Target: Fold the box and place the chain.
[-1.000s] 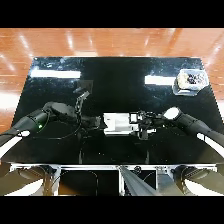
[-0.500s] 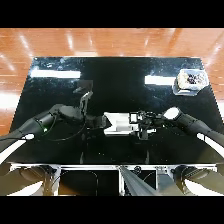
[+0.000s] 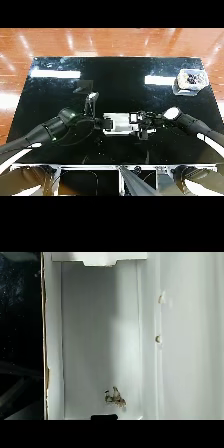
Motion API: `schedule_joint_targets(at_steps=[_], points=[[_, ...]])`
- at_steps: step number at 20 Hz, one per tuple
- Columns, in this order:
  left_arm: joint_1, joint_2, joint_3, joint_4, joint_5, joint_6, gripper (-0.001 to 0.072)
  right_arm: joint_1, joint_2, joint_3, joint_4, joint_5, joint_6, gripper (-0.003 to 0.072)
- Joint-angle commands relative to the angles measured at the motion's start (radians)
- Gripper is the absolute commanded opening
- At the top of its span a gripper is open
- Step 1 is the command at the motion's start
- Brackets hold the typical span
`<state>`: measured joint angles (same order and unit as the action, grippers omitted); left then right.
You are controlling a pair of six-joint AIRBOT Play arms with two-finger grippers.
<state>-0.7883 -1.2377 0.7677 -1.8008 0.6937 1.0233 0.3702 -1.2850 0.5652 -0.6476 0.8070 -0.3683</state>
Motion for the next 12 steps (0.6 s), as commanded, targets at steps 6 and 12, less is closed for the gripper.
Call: schedule_joint_targets(at_steps=[6,12], points=[[-0.105,-0.134,0.177,0.315,0.198,-0.288,0.0607,0.000,0.000,0.000,0.000,0.000,0.000,0.0550],[-0.108,-0.181,0.237,0.261,0.216,-0.253,0.0345,0.000,0.000,0.000,0.000,0.000,0.000,0.0550]])
